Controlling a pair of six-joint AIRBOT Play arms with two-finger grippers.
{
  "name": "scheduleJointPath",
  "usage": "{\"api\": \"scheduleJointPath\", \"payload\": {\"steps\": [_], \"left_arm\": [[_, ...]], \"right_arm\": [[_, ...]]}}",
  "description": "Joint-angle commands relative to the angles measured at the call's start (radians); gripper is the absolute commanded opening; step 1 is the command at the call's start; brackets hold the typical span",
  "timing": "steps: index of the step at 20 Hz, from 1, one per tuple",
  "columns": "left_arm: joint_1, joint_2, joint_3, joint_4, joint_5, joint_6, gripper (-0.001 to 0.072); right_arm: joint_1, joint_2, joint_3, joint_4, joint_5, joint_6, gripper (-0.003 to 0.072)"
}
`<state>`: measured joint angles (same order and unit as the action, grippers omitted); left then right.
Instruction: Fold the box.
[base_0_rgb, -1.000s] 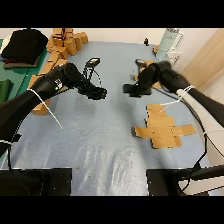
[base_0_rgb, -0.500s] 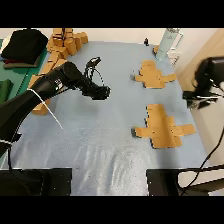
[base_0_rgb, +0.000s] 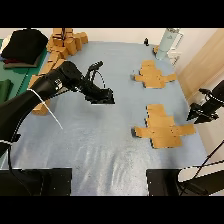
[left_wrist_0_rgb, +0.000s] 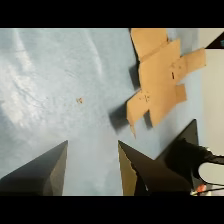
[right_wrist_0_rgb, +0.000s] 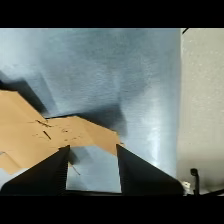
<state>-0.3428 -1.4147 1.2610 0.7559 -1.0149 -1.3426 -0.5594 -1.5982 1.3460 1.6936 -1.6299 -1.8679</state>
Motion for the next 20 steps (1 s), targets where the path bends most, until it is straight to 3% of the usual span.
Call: {"api": "scheduleJointPath", "payload": {"steps": [1, 7, 12, 15, 16, 17, 18, 20], "left_arm": [[0.000, 0.000, 0.001, -0.062, -0.046, 0.017, 0.0479], [0.000, 0.000, 0.001, -0.066, -0.096, 0.018, 0.0479], [0.000, 0.000, 0.001, -0.066, -0.091, 0.019, 0.0480], [0.000, 0.000, 0.001, -0.071, -0.084, 0.015, 0.0479], [0.000, 0.000, 0.001, -0.080, -0.084, 0.004, 0.0442], [0.000, 0.000, 0.001, -0.084, -0.083, -0.016, 0.0197], [0.000, 0.000, 0.001, -0.085, -0.080, 0.000, 0.0012], [0.000, 0.000, 0.001, -0.098, -0.077, 0.025, 0.0014]], "right_arm": [[-0.021, -0.018, -0.015, -0.030, -0.002, -0.051, 0.0437], [-0.047, -0.018, -0.023, -0.051, 0.006, -0.045, 0.0436], [-0.057, -0.018, -0.127, 0.034, 0.012, -0.121, 0.0412], [-0.055, -0.015, -0.150, 0.238, 0.008, -0.193, 0.0066], [-0.055, -0.008, -0.150, 0.343, -0.006, -0.233, 0.0008], [-0.049, 0.005, -0.150, 0.431, -0.011, -0.262, 0.0007], [-0.035, 0.023, -0.151, 0.506, -0.011, -0.282, 0.0007], [0.013, 0.075, -0.165, 0.571, 0.003, -0.286, 0.0006]]}}
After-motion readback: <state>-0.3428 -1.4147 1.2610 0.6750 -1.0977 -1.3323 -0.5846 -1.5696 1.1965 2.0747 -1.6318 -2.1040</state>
